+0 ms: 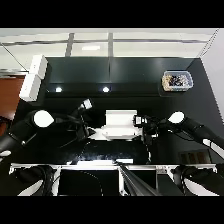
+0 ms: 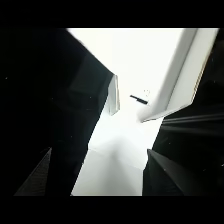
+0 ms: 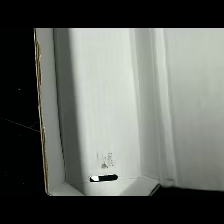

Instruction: Fold the box and place the chain.

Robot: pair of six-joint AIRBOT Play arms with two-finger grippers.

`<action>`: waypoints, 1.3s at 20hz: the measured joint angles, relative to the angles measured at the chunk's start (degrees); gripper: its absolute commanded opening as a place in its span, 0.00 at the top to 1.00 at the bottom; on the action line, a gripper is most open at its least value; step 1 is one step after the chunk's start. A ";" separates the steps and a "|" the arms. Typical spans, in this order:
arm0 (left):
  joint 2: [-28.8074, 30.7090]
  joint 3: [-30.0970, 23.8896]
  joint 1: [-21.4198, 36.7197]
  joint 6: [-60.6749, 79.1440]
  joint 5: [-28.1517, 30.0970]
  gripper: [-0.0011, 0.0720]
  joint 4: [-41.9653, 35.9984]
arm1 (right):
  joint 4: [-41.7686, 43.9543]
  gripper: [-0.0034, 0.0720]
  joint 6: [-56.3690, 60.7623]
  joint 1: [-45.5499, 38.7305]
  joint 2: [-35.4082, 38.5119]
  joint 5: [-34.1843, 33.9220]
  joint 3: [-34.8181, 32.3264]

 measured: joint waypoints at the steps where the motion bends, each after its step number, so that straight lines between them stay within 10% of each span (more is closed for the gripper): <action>1: -0.48 -0.85 -0.94 2.10 1.53 0.04 0.24 | 0.00 0.32 0.00 0.00 0.02 0.00 0.00; 15: -8.59 -3.06 -10.38 13.70 12.28 0.06 -9.05 | -0.02 0.32 -0.02 0.00 0.00 -0.02 0.02; 18: -8.83 -3.06 -10.54 15.85 12.52 0.64 -11.63 | -0.02 0.32 -0.02 0.00 0.00 -0.02 0.00; 26: -8.94 -3.06 -10.60 17.31 12.76 0.77 -14.51 | -0.02 0.32 -0.02 0.00 0.02 -0.02 0.00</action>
